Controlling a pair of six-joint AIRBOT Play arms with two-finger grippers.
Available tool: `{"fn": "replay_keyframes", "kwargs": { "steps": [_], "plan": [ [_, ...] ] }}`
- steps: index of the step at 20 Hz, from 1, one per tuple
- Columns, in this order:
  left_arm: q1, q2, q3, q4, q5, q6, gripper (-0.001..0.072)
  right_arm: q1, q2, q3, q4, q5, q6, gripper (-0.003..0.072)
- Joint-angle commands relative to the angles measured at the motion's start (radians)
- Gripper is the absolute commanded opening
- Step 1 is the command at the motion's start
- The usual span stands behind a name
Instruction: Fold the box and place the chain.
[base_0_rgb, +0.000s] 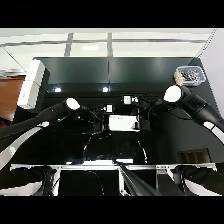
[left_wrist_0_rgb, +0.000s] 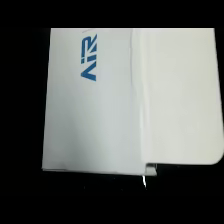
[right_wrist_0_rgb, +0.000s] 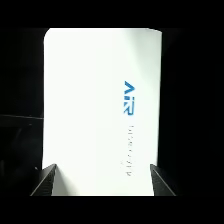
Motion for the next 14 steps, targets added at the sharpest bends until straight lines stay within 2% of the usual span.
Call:
{"fn": "replay_keyframes", "kwargs": {
  "steps": [1,6,7,8,12,14],
  "plan": [
    [0.000,-0.001,0.000,0.000,0.000,0.000,0.0303,0.003,0.001,0.000,-0.050,-0.063,0.026,0.0658],
    [0.000,-0.001,0.000,0.000,0.000,0.000,0.0303,0.003,0.002,0.000,-0.055,-0.096,0.081,0.0657],
    [0.000,-0.001,0.000,0.000,0.000,0.000,0.0303,0.003,0.002,0.000,-0.054,-0.087,0.081,0.0609],
    [0.000,-0.001,0.000,0.000,0.000,0.000,0.0303,0.003,0.002,0.001,-0.050,-0.064,0.081,0.0479],
    [0.000,-0.001,0.000,0.000,0.000,0.000,0.0303,0.003,0.002,0.000,-0.035,-0.005,0.081,0.0461],
    [0.000,-0.001,0.000,0.000,0.000,0.000,0.0303,0.003,0.002,0.000,-0.018,0.006,0.081,0.0252]
  ]
}}
